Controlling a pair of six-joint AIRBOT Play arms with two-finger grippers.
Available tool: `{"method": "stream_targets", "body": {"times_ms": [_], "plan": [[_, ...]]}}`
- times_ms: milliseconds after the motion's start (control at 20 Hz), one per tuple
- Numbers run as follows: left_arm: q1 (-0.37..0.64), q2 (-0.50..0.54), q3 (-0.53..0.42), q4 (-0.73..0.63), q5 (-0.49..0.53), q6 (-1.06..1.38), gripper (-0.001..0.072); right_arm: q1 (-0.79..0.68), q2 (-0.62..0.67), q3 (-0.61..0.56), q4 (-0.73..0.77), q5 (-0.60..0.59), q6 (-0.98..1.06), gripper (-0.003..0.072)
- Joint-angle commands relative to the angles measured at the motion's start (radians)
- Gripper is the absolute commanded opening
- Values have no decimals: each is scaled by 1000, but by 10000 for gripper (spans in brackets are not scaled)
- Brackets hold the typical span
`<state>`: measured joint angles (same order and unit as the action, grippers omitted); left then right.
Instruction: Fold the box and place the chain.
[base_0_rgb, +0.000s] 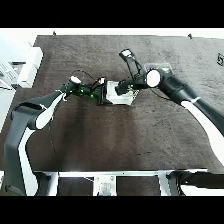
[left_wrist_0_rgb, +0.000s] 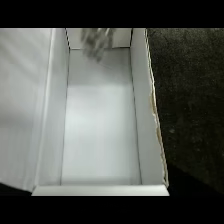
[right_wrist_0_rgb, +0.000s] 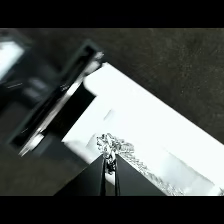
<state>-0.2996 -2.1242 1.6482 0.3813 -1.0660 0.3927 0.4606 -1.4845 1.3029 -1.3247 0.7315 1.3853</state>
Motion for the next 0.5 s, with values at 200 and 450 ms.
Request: {"method": "stream_targets", "body": {"times_ms": [200,450], "plan": [[1,0,0,0,0,0,479,-14,-96,-12,6,-95,-2,436],[1,0,0,0,0,0,479,-152,48,-37,-52,-51,18,437]]}}
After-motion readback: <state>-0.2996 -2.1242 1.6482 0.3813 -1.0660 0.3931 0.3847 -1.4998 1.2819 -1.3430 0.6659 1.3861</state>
